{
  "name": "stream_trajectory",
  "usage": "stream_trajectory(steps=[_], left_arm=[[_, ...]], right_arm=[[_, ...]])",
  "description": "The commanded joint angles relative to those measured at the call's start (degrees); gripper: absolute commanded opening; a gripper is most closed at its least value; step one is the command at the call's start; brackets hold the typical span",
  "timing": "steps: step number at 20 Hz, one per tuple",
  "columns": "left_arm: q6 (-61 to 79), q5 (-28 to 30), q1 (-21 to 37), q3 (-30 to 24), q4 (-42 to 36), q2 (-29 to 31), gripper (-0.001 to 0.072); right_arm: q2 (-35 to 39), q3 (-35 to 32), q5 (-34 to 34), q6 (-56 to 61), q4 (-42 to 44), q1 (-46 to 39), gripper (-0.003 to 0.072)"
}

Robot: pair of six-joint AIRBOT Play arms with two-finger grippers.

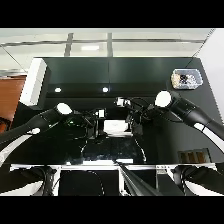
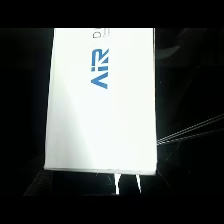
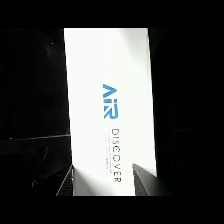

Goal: Fold the box and place the chain.

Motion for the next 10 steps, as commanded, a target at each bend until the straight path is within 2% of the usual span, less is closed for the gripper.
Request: stream_trajectory(steps=[1, 6, 10], left_arm=[[0.0, 0.02, -0.02, 0.0, -0.04, -0.04, 0.0462], [0.0, 0.02, -0.02, 0.0, -0.04, -0.04, 0.0461], [0.0, 0.02, -0.02, 0.0, -0.02, -0.04, 0.0462]], right_arm=[[0.07, 0.04, 0.07, -0.02, -0.28, 0.11, 0.0458], [2.67, 0.07, 0.15, 1.16, -0.28, -0.02, 0.0457], [6.56, 0.07, 3.08, 10.12, -0.22, -1.09, 0.0457]])
